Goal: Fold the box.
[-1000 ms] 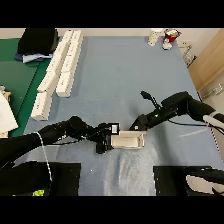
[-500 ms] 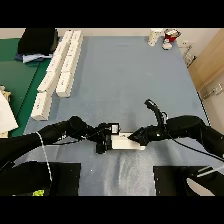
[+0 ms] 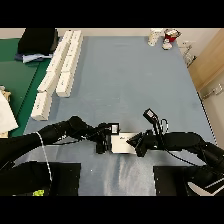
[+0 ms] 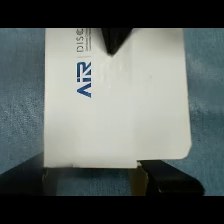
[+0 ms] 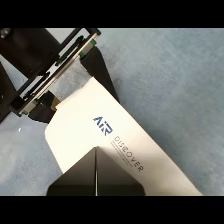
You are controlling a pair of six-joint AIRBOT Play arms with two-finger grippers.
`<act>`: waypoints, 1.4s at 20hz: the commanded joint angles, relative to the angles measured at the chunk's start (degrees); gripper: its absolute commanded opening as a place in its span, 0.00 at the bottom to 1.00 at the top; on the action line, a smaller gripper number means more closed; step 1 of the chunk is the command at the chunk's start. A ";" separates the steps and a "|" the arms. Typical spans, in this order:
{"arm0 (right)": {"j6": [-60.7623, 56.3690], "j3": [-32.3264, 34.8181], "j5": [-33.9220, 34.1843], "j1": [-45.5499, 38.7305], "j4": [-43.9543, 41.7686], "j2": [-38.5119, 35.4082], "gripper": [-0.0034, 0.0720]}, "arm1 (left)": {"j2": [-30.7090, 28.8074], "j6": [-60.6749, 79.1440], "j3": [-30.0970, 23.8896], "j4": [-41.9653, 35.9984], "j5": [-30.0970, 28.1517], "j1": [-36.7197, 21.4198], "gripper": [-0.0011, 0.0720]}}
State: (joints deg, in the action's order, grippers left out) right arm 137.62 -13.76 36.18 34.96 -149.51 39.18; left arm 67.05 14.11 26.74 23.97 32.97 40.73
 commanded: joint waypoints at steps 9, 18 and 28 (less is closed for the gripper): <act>8.98 -9.73 5.44 2.32 19.47 -0.33 0.78 | 0.02 0.00 0.02 0.02 0.00 0.00 0.65; 2.75 -9.97 3.89 14.53 36.26 -0.39 0.73 | 0.02 0.00 0.02 0.00 0.00 0.00 0.65; -0.17 -6.73 -6.03 21.24 46.75 -3.32 0.83 | 0.02 0.00 0.02 0.02 0.00 0.00 0.65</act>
State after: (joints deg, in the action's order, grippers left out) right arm 137.88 -20.69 31.27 54.35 -103.61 37.19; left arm 67.05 14.11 26.74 23.97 32.93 40.73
